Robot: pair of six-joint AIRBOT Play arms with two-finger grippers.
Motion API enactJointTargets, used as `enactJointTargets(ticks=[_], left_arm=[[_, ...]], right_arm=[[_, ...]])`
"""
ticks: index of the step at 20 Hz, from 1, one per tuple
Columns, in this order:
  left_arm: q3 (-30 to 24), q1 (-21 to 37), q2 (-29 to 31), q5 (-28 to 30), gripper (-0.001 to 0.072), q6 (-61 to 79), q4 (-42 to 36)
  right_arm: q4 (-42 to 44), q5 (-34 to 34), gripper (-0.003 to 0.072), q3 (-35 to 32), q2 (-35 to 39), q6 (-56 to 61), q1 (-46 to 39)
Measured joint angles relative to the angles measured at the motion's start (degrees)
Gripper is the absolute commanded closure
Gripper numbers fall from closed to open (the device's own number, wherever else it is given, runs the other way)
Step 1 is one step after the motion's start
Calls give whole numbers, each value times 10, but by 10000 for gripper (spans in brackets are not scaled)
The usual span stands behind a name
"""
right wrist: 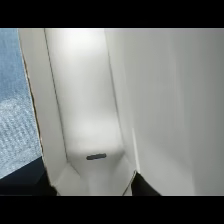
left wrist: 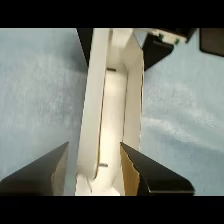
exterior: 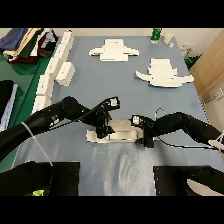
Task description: Fold the box.
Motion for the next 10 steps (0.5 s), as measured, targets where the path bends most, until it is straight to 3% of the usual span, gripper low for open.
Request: enactJointTargets(ticks=[1,2,3,4,7,10], left_arm=[[0,9,18,-15,222,-47,29],[0,21,42,-46,362,-104,62],[0,34,67,-73,662,-164,92],[0,46,90,-103,695,-219,119],[-1,66,142,-176,695,-359,156],[-6,53,135,-179,696,-447,77]], right_arm=[[0,0,285,0,0,0,0],[0,0,286,0,0,0,0],[0,0,286,0,0,0,0],[0,0,286,0,0,0,0],[0,0,285,0,0,0,0],[0,0,286,0,0,0,0]])
